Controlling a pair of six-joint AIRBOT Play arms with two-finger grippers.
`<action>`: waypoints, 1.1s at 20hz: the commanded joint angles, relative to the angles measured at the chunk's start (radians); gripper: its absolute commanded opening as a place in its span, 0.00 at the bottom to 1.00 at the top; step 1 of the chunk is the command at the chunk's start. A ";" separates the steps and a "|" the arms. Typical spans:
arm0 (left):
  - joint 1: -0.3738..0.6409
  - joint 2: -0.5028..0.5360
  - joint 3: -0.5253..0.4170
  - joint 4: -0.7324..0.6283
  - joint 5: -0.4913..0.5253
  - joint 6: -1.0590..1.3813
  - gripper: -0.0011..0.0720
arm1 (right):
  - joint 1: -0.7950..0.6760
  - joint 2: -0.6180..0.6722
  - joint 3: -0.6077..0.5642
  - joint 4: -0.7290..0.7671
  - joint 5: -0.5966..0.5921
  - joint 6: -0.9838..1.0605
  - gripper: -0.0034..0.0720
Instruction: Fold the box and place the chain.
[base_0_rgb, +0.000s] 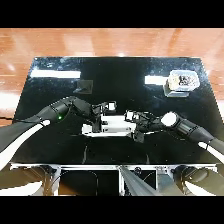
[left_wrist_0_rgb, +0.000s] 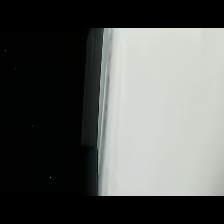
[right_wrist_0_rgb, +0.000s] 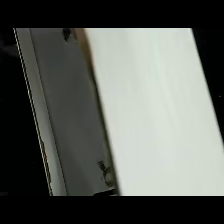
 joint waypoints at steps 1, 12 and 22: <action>0.000 0.000 0.001 -0.001 -0.005 0.000 0.04 | 0.001 -0.011 0.000 0.000 -0.014 -0.018 0.99; 0.000 0.000 0.001 -0.001 -0.005 0.000 0.04 | 0.001 -0.021 0.000 0.005 -0.014 -0.032 0.99; 0.000 0.000 0.001 -0.001 -0.003 0.000 0.04 | 0.001 -0.021 0.000 0.006 -0.014 -0.034 0.92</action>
